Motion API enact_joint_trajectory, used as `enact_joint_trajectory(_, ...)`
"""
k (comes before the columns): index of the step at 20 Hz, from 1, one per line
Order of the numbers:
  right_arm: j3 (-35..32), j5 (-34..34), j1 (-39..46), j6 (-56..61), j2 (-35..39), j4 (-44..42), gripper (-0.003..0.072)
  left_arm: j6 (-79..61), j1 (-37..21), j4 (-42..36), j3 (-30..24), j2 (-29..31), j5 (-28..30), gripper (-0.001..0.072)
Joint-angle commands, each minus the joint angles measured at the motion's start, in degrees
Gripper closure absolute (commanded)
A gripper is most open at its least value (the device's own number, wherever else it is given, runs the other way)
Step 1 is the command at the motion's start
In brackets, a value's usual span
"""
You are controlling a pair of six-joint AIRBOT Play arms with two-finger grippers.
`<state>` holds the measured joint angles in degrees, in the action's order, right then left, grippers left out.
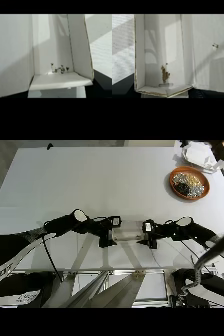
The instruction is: Fold the box and place the chain.
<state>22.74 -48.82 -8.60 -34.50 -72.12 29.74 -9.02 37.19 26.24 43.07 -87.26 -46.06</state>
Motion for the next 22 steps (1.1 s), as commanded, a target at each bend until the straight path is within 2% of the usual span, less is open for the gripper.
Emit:
enact_joint_trajectory(1, 0.0, 0.0, -0.02, -0.02, -0.02, 0.0, 0.0232, 0.04, 0.04, 0.24, -0.48, -0.52, 0.0, 0.0186)
enact_joint_trajectory(3, 0.0, 0.0, -0.02, -0.02, -0.02, 0.0, 0.0232, 0.02, 0.04, 0.42, -1.14, -0.52, 0.0, 0.035)
enact_joint_trajectory(4, 0.0, 0.0, 0.0, -0.02, -0.02, 0.0, 0.0232, 0.02, 0.04, 0.5, -1.27, -0.52, 0.0, 0.0398)
enact_joint_trajectory(5, 0.0, -0.02, -0.02, -0.02, 0.0, 0.0, 0.0232, 0.02, 0.04, 0.44, -1.29, -0.52, 0.04, 0.0402)
enact_joint_trajectory(6, 0.0, -0.02, -0.02, -0.02, -0.02, 0.0, 0.0232, 0.02, 0.04, 0.42, -1.29, -0.52, 0.09, 0.0445)
enact_joint_trajectory(22, 0.0, -0.02, -0.02, -0.02, -0.02, 0.0, 0.0232, 0.11, 0.04, 0.35, -1.29, -0.5, 1.46, 0.0435)
